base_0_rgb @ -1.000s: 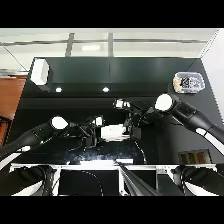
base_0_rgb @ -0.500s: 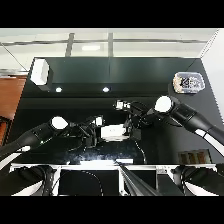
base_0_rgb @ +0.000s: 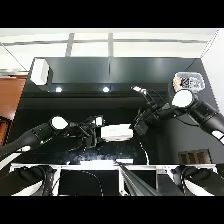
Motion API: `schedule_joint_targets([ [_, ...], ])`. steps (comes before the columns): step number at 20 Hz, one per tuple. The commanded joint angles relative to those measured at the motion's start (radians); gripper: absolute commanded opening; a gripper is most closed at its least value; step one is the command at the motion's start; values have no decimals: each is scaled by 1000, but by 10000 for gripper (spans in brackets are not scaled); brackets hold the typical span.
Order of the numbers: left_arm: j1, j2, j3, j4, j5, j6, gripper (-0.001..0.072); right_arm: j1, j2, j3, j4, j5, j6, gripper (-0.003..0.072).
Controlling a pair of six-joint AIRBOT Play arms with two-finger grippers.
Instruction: Fold the box and place the chain.
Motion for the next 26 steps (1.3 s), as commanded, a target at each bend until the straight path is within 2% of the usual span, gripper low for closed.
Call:
schedule_joint_targets([
  [1,0,-1,0,0,0,1,420,-10,-1,-90,270,-69,45,11],
  [4,0,-1,0,0,0,1,420,26,-60,-103,337,-126,50,11],
  [12,0,-1,0,0,0,1,420,46,-206,-104,329,-150,68,11],
  [26,-2,-1,0,0,0,1,420,46,-212,-103,285,-188,68,11],
])
